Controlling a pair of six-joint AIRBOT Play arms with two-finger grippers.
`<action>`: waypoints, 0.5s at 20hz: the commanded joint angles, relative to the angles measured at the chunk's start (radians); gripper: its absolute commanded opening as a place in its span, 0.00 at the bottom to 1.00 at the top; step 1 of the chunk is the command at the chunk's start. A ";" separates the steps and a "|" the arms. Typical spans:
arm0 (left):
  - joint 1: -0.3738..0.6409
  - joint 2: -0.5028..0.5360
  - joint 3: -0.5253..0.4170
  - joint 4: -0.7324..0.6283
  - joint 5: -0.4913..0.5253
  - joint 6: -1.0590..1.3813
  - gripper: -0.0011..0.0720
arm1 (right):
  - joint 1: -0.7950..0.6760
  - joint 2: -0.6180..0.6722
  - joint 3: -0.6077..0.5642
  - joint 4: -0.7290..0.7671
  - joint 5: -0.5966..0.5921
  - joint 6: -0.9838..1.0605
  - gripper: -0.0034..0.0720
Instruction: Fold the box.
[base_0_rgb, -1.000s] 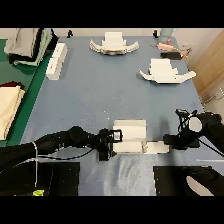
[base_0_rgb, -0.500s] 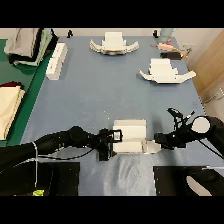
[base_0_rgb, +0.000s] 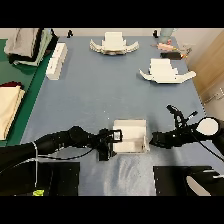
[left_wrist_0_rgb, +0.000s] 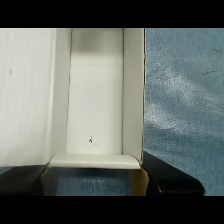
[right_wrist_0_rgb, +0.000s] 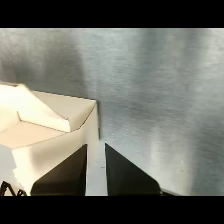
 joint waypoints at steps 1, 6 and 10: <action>0.000 0.000 0.001 0.000 0.000 0.000 0.45 | 0.001 0.004 0.000 0.046 0.000 -0.033 0.50; 0.000 0.000 0.001 0.000 0.000 0.000 0.45 | 0.001 0.004 -0.001 0.087 -0.001 -0.076 0.51; 0.000 0.000 0.001 0.000 0.000 0.000 0.45 | 0.001 0.003 -0.001 0.119 -0.002 -0.096 0.51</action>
